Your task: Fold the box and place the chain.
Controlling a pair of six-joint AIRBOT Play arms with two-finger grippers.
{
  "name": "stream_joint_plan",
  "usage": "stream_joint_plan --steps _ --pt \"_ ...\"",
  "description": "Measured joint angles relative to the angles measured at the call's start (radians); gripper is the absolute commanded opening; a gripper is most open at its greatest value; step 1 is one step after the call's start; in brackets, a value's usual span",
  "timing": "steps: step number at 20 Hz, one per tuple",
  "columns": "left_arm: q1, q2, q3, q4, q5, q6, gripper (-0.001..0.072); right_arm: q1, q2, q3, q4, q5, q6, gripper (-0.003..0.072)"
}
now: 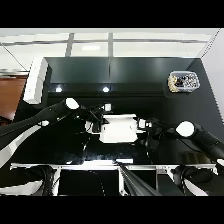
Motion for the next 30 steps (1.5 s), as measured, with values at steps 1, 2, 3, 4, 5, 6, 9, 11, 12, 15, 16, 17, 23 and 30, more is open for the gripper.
stream_joint_plan --steps 1,2,3,4,5,6,9,11,12,15,16,17,23,30 --pt "0.000 -0.001 0.000 0.000 0.000 0.000 0.0028 0.012 -0.014 -0.001 0.000 -0.008 -0.010 0.0681" --pt "0.000 -0.001 0.000 0.000 0.000 0.000 0.0029 0.025 -0.027 -0.002 0.003 -0.020 -0.016 0.0682" --pt "0.000 -0.001 0.000 0.001 0.000 0.000 0.0029 0.038 -0.038 -0.002 0.015 -0.036 -0.020 0.0682" --pt "0.000 -0.001 0.000 0.002 0.000 0.000 0.0029 0.050 -0.045 -0.003 0.041 -0.055 -0.023 0.0682" --pt "0.000 -0.001 0.000 0.003 0.000 0.000 0.0029 0.062 -0.051 -0.003 0.070 -0.072 -0.025 0.0682" --pt "0.000 -0.001 0.000 0.003 0.000 0.000 0.0029 0.073 -0.055 -0.003 0.099 -0.091 -0.028 0.0682" --pt "0.000 -0.001 0.000 0.007 0.000 0.002 0.0029 0.088 -0.056 0.003 0.144 -0.129 -0.033 0.0682" --pt "0.000 -0.001 0.000 0.005 -0.001 0.001 0.0029 0.090 -0.045 0.018 0.148 -0.138 -0.034 0.0682" --pt "0.000 -0.001 0.000 0.005 -0.001 0.000 0.0029 0.086 -0.039 0.029 0.134 -0.138 -0.033 0.0682" --pt "0.000 -0.001 0.000 0.003 0.001 -0.002 0.0029 0.065 -0.027 0.063 0.107 -0.138 -0.031 0.0682" --pt "0.000 -0.001 0.000 0.003 0.002 -0.002 0.0029 0.057 -0.026 0.071 0.101 -0.140 -0.034 0.0682" --pt "0.000 -0.001 0.000 0.003 0.001 -0.001 0.0029 0.049 -0.025 0.079 0.098 -0.144 -0.039 0.0682" --pt "0.000 -0.001 0.000 0.003 0.001 0.000 0.0029 0.029 -0.048 0.094 0.169 -0.130 -0.126 0.0682" --pt "0.000 -0.001 0.000 0.004 0.000 0.002 0.0029 0.026 -0.128 0.096 0.278 -0.091 -0.285 0.0682"
